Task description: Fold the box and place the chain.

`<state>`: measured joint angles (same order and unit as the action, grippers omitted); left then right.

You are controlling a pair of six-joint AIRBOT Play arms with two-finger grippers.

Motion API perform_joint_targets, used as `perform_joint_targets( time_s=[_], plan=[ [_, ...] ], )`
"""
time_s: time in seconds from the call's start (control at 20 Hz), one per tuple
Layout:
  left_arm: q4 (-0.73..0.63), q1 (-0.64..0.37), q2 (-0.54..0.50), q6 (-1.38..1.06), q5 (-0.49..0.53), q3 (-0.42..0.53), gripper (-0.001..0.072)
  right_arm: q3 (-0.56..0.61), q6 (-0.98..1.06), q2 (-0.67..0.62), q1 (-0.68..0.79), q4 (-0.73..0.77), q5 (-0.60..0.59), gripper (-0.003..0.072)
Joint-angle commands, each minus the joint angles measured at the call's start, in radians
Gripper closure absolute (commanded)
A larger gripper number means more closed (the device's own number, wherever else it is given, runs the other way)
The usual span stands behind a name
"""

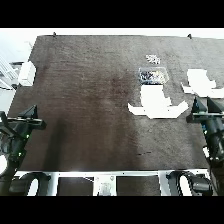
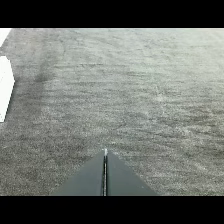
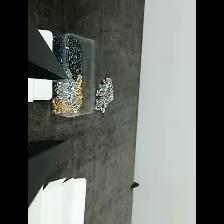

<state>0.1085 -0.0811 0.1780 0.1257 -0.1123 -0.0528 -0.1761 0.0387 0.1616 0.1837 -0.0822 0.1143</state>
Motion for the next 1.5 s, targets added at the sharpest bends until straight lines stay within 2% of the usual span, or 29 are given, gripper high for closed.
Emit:
perform_joint_targets(
  time_s=[0.0,0.1,0.2,0.25,0.35,0.4,0.5,0.7,0.85,0.9,1.05,1.15,1.2,1.45],
  plan=[
    [0.0,0.0,0.0,0.0,0.0,0.0,0.0688,-0.146,0.002,0.29,0.019,-0.029,-0.042,0.0272],
    [0.0,0.0,0.0,0.0,0.0,0.0,0.0688,-0.268,0.003,0.518,0.061,-0.034,0.007,0.0271],
    [0.0,0.0,0.0,0.0,0.0,0.0,0.0688,-0.399,0.093,0.733,0.151,-0.056,0.196,0.0271],
    [0.0,0.0,0.0,0.0,0.0,0.0,0.0688,-0.465,0.222,0.818,0.204,-0.139,0.33,0.0278],
    [0.0,0.0,0.0,0.0,0.0,0.0,0.0688,-0.636,0.529,0.972,0.306,-0.447,0.65,0.0313],
    [0.0,0.0,0.0,0.0,0.0,0.0,0.0688,-0.716,0.618,1.03,0.342,-0.562,0.759,0.0313],
    [0.0,0.0,0.0,0.0,0.0,0.0,0.0688,-0.843,0.736,1.093,0.415,-0.66,0.874,0.0311],
    [0.0,0.0,0.0,0.0,0.0,0.0,0.0688,-1.068,0.869,1.142,0.499,-0.848,0.979,0.0268],
    [0.0,0.0,0.0,0.0,0.0,0.0,0.0688,-1.234,0.87,1.268,0.512,-0.877,1.159,0.026],
    [0.0,0.0,0.0,0.0,0.0,0.0,0.0688,-1.272,0.87,1.315,0.51,-0.875,1.211,0.0228],
    [0.0,0.0,0.0,0.0,0.0,0.0,0.0688,-1.303,0.869,1.412,0.509,-0.872,1.318,0.0219],
    [0.0,0.0,0.0,0.0,0.0,0.0,0.0688,-1.302,0.869,1.453,0.51,-0.872,1.422,0.0128],
    [0.0,0.0,0.0,0.0,0.0,0.0,0.0688,-1.3,0.866,1.46,0.51,-0.872,1.458,0.0128],
    [0.0,0.0,0.0,0.0,-0.001,0.0,0.0688,-1.293,0.874,1.466,0.481,-0.889,1.456,0.0128]
  ],
)
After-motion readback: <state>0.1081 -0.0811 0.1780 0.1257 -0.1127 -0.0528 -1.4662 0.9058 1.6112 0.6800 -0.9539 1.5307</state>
